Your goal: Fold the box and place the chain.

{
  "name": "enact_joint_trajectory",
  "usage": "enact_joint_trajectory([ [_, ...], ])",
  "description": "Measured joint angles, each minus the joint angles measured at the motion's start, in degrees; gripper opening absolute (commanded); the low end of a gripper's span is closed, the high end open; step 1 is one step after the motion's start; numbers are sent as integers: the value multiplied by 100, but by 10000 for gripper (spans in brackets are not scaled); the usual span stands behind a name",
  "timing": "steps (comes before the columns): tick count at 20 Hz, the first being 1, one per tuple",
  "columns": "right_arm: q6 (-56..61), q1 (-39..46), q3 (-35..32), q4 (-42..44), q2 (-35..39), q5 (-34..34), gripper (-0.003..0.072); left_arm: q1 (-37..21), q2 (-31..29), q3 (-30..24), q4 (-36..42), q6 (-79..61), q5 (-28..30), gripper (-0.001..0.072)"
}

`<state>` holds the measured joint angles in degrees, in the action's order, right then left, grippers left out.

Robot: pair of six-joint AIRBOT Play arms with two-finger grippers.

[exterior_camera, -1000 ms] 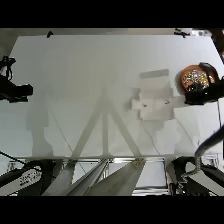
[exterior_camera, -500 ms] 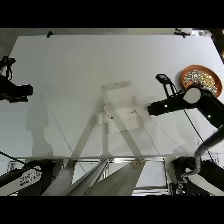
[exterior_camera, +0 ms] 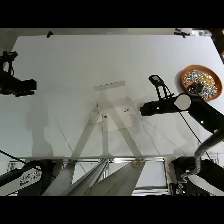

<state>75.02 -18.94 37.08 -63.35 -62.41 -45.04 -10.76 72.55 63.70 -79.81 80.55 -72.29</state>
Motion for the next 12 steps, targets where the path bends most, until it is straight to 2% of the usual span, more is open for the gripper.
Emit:
enact_joint_trajectory([
  [1, 2, -9, -2, 0, 0, 4, 9, 35, 70, 0, 505, -411, 13, 414],
  [2, 2, -15, -2, 0, 0, 24, 9, 94, 149, 0, 986, -835, 11, 496],
  [3, 7, -17, -2, 0, 0, 26, 9, 186, 236, 0, 1458, -1281, 7, 517],
  [5, 13, -22, -2, 2, 0, 24, 9, 498, 446, 0, 2326, -2312, -50, 517],
  [7, 13, -22, -2, 2, 0, -4, 9, 911, 656, 0, 2872, -3259, -101, 517],
  [11, 15, -22, -4, 11, 0, -52, 9, 1740, 1069, 0, 3405, -4592, -116, 538],
  [12, 15, -22, -2, 15, 0, -59, 9, 1875, 1176, 0, 3519, -4806, -118, 579],
])
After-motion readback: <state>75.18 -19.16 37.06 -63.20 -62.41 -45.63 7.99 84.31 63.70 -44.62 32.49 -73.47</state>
